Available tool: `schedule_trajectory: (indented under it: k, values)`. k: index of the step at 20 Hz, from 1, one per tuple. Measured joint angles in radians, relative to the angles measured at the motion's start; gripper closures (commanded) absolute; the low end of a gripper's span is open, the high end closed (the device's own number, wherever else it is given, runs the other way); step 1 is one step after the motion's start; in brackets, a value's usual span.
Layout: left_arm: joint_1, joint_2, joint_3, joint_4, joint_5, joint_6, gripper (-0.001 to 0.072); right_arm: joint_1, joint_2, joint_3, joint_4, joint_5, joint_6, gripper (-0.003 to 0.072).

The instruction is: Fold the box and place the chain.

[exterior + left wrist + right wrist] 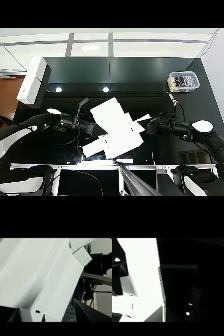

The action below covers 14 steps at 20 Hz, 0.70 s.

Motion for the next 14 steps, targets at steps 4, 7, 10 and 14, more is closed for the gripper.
schedule_trajectory:
  k: [4, 7, 10, 14]
  values:
    - [0.001, -0.019, 0.005, 0.001, -0.029, 0.034, 0.0521, 0.0, 0.0, 0.0, 0.0, 0.002, 0.002, 0.0676]
    - [0.001, -0.025, 0.006, 0.0, -0.044, 0.055, 0.0681, 0.0, 0.0, 0.0, 0.0, 0.002, 0.002, 0.0673]
    - [0.002, -0.027, 0.006, -0.001, -0.044, 0.067, 0.0683, 0.0, 0.0, 0.0, -0.003, 0.006, 0.002, 0.0058]
    - [0.003, -0.021, 0.026, 0.025, -0.051, 0.096, 0.0688, -0.069, 0.004, 0.042, -0.074, 0.05, 0.031, 0.0059]
